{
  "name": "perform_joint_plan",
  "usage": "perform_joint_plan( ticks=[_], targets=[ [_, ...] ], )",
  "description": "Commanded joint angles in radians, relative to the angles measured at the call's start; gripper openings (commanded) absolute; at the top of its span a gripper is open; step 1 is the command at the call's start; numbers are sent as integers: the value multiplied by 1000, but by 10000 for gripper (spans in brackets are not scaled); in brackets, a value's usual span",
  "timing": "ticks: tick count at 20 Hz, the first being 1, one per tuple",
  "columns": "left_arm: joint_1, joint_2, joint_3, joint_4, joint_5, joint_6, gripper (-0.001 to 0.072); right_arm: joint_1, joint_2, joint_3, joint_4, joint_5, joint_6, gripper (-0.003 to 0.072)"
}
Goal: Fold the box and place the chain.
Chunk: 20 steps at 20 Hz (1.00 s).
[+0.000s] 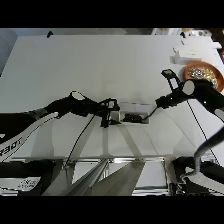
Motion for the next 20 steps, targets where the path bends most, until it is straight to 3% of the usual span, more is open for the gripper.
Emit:
perform_joint_plan(
  ticks=[1, 13, 14, 15, 16, 20],
  targets=[
    [0, 0, 0, 0, 0, 0, 103, 5, -34, 0, -15, -7, 11, 195],
    [0, 0, 0, 0, 0, 0, 103, 31, -130, 0, 13, -62, 11, 205],
    [0, 0, 0, 0, 0, 0, 103, 43, -129, 0, 13, -61, 11, 168],
    [0, 0, 0, 1, 0, 0, 103, 53, -127, 0, 10, -51, 10, 50],
    [0, 0, 0, 0, 0, 0, 103, 60, -118, 0, 10, -37, 11, 15],
    [0, 0, 0, 0, 0, 0, 103, 63, 8, 0, -27, 15, 11, 15]
  ],
)
